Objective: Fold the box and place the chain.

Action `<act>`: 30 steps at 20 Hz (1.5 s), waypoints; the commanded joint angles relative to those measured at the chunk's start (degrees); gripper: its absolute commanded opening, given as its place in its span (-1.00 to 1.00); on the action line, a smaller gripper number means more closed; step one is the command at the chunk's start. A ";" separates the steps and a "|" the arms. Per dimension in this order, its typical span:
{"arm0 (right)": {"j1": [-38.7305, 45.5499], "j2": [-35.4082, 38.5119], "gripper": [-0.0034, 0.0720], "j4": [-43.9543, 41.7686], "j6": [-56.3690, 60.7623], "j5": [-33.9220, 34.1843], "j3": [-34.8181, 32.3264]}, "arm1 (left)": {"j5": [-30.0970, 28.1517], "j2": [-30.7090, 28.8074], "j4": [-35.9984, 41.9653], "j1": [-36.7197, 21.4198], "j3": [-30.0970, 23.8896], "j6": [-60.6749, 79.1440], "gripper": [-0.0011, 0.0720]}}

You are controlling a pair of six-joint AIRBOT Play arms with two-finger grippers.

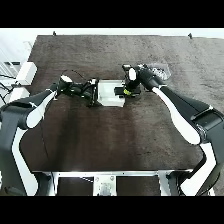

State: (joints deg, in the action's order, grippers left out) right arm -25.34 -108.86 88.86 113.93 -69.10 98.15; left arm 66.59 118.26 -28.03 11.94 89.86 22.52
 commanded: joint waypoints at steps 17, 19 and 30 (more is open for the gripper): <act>-2.78 -2.82 -0.66 2.49 5.75 -5.66 2.86 | -0.15 0.02 -0.04 -0.04 0.00 0.00 0.74; -2.78 -2.82 -0.88 2.03 5.88 -5.22 2.86 | -0.13 0.02 -0.04 -0.04 0.00 0.00 0.74; -2.67 -2.43 0.02 2.32 5.88 -3.85 2.86 | -0.15 0.02 -0.04 -0.02 0.00 0.00 0.74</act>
